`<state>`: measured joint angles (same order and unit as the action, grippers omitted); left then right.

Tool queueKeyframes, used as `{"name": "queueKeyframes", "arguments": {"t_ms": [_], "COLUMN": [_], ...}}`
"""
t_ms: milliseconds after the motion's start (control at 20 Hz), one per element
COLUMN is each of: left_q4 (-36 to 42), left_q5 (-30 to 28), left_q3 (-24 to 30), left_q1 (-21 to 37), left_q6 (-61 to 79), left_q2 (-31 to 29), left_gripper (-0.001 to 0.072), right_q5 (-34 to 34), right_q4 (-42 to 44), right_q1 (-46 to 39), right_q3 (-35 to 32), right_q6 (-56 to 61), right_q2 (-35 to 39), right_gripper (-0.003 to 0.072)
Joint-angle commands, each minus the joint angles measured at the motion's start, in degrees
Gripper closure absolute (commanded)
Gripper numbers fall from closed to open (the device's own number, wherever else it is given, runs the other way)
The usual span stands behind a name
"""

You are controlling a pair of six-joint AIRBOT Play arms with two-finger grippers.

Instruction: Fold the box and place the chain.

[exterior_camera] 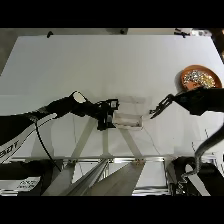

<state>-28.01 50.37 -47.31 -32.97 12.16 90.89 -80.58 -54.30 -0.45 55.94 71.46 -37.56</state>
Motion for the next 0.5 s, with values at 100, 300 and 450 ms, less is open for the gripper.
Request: {"name": "queueKeyframes", "arguments": {"t_ms": [100,300,450], "left_q4": [0.0,0.0,0.0], "left_q5": [0.0,0.0,0.0], "left_q3": [0.0,0.0,0.0], "left_q1": [0.0,0.0,0.0], "left_q6": [0.0,0.0,0.0], "left_q2": [0.0,0.0,0.0], "left_gripper": [0.0371,0.0371,0.0371], "right_q5": [6.0,13.0,15.2], "right_q4": [-2.5,-2.6,-2.5], "right_q1": [11.3,17.8,20.9], "right_q3": [-4.0,-6.9,-8.5], "right_q6": [5.0,6.8,8.1], "right_q2": [0.4,0.1,-1.0], "right_gripper": [0.0674,0.0674,0.0674]}}
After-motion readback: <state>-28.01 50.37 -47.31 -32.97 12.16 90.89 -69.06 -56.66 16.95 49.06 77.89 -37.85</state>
